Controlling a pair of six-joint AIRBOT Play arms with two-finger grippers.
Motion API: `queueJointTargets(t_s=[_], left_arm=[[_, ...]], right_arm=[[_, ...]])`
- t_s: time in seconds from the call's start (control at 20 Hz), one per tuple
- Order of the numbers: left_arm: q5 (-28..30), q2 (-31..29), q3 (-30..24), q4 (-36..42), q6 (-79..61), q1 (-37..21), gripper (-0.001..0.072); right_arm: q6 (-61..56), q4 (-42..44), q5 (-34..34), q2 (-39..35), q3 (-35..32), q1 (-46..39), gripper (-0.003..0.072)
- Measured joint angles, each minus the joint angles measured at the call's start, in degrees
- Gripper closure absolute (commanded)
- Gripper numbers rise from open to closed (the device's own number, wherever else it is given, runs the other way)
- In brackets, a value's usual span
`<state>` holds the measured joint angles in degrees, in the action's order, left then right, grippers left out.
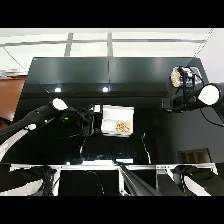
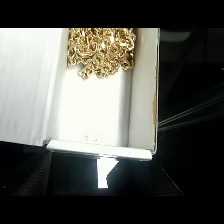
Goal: Fold the box and place the chain.
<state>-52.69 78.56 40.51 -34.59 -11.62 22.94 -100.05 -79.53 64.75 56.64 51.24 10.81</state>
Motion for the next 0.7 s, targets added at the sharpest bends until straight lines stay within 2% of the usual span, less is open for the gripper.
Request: queueJointTargets(t_s=[0.4, 0.45, 0.5, 0.55, 0.7], left_arm=[[1.6, 2.1, 0.1, 1.7, 0.0, 1.7, -0.0004], [1.9, 2.1, 0.1, 1.7, 0.0, 1.8, 0.0028], [2.2, 2.2, 0.1, 1.8, 0.0, 1.9, 0.0146], [2.3, 2.3, 0.1, 1.8, 0.0, 2.0, 0.0231], [2.5, 2.3, 0.2, 1.9, 0.0, 2.2, 0.025]], right_arm=[[0.0, 0.0, -0.5, 0.0, 0.0, 0.0, 0.0497], [0.0, 0.0, -0.5, 0.0, 0.0, 0.0, 0.0496], [0.0, 0.0, -0.5, 0.0, 0.0, 0.0, 0.0496], [0.0, 0.0, -0.6, 0.0, 0.0, 0.0, 0.0496], [0.0, 0.0, -0.9, 0.0, 0.0, 0.0, 0.0496]])
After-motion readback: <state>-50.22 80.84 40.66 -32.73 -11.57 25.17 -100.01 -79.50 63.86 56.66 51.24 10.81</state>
